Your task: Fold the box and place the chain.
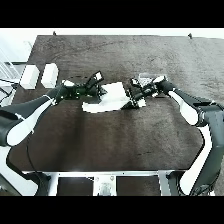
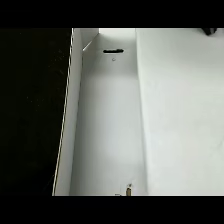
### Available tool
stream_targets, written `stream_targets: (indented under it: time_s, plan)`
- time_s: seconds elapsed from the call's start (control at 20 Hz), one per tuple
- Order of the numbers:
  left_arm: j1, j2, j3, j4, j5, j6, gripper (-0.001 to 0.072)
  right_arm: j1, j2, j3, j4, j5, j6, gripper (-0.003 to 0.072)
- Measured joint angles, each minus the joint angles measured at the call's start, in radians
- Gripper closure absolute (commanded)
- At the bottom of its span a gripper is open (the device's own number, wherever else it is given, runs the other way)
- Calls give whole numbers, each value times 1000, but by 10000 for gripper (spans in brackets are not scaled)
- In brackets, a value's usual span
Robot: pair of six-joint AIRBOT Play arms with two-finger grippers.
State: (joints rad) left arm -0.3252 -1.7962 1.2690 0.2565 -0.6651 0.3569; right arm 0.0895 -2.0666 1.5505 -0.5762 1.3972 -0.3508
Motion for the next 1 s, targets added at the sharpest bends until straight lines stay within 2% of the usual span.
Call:
stream_targets:
  time_s: [0.25, 0.3, 0.35, 0.4, 0.45, 0.65, 0.8, 1.0]
  plan:
    - [5, 56, 0, 24, -11, 3, 688, 0, 0, 0, -3, -1, -2, 187]
    - [11, 80, 0, 35, -12, 1, 620, 0, 0, 0, -5, -2, -2, 187]
    - [21, 106, 0, 57, -17, -2, 314, 0, 0, 0, -4, -2, -2, 187]
    - [32, 132, 0, 78, -33, -10, 73, 0, 0, 0, -4, -1, -2, 187]
    - [45, 161, 0, 104, -62, -25, 49, 0, 0, 0, -3, -1, -2, 187]
    - [74, 229, 0, 279, -187, -146, 49, 0, 0, 0, -2, -1, -2, 187]
    - [78, 241, -10, 435, -256, -269, 49, 0, 0, 0, -1, -1, -1, 187]
    - [68, 208, -33, 535, -285, -347, 50, 0, 0, 0, -1, 0, -1, 187]
